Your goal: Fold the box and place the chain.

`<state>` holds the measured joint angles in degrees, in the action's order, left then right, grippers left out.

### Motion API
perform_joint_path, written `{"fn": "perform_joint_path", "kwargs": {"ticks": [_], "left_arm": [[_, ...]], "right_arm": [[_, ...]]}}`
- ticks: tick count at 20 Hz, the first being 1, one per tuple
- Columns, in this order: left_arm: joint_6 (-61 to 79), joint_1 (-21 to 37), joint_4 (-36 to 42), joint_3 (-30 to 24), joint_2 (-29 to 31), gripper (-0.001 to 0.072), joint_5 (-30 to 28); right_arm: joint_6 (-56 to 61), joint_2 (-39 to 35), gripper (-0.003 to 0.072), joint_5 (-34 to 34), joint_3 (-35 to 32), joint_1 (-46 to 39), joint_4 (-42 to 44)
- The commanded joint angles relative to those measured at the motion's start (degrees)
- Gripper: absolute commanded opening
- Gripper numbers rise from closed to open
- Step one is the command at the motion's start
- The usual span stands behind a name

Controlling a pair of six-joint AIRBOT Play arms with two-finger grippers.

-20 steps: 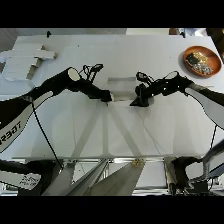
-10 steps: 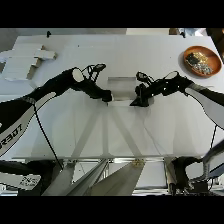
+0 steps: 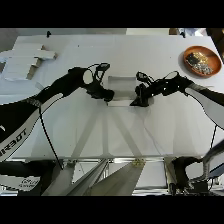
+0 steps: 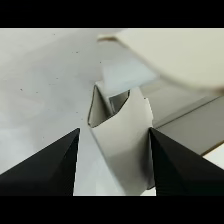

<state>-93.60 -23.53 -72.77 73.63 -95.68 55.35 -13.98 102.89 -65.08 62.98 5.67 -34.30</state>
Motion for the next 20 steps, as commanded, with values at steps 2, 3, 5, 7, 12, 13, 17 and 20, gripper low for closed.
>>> {"fn": "perform_joint_path", "kwargs": {"ticks": [2,3,5,7,12,13,17,20], "left_arm": [[-10.0,-2.6,-2.0,0.4,-0.5,0.0446,0.7],[-11.8,-2.9,-2.4,0.4,-0.7,0.0434,0.9],[-15.4,-3.5,-5.4,0.4,-0.9,0.0434,1.8],[-18.4,-3.7,-8.5,0.4,-0.9,0.0433,3.9],[-20.4,-3.7,-9.6,0.4,-0.9,0.0388,6.2],[-21.1,-3.7,-9.6,0.5,-0.9,0.0388,6.2],[-21.1,-3.7,-9.4,1.2,-0.9,0.0327,6.1],[-20.6,-3.7,-6.8,3.2,-0.9,0.0207,4.4]], "right_arm": [[0.0,0.0,0.0455,0.0,0.1,0.0,0.0],[0.0,0.0,0.0455,0.0,0.1,0.0,0.0],[0.0,0.0,0.0455,0.0,0.1,0.0,0.0],[0.0,0.0,0.0455,0.0,0.1,0.0,0.0],[0.0,0.0,0.0455,0.0,0.1,0.0,0.0],[0.0,0.0,0.0455,0.0,0.1,0.0,0.0],[0.0,0.0,0.0455,0.0,0.1,0.0,0.0],[0.0,0.0,0.0455,0.0,0.1,0.0,0.0]]}}
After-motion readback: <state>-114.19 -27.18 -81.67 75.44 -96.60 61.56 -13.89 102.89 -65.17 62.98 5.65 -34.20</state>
